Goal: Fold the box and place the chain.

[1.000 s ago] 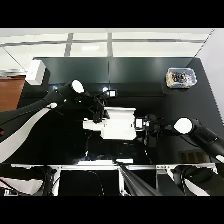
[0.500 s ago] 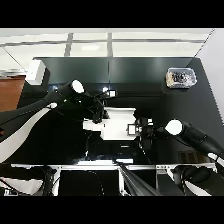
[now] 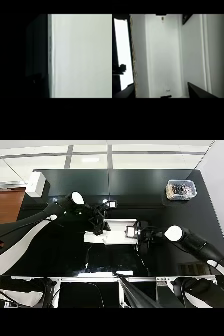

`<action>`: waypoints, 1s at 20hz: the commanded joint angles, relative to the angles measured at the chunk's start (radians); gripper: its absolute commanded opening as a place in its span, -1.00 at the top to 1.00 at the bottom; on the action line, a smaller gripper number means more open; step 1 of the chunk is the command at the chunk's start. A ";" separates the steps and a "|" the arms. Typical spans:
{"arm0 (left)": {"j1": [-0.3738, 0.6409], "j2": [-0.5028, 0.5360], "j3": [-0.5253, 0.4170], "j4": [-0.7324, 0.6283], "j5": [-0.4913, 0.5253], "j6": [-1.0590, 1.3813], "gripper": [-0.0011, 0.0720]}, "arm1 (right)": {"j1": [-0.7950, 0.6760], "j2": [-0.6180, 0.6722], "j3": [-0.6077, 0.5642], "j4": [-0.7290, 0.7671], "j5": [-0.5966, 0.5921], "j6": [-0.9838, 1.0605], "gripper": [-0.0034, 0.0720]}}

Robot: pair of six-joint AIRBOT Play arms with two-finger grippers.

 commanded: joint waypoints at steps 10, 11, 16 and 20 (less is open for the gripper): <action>-0.001 0.049 -0.042 0.027 0.089 0.018 0.91 | -0.134 -0.014 0.048 0.063 0.082 0.000 -0.95; -0.004 0.048 -0.042 0.028 0.089 0.018 0.91 | -0.135 -0.024 0.048 0.069 0.082 -0.013 -0.95; -0.007 0.048 -0.042 0.029 0.093 0.032 0.91 | -0.140 -0.040 0.048 0.118 0.011 -0.037 -0.95; -0.007 0.048 -0.042 0.029 0.093 0.032 0.91 | -0.147 -0.041 0.048 0.149 0.023 -0.092 -0.95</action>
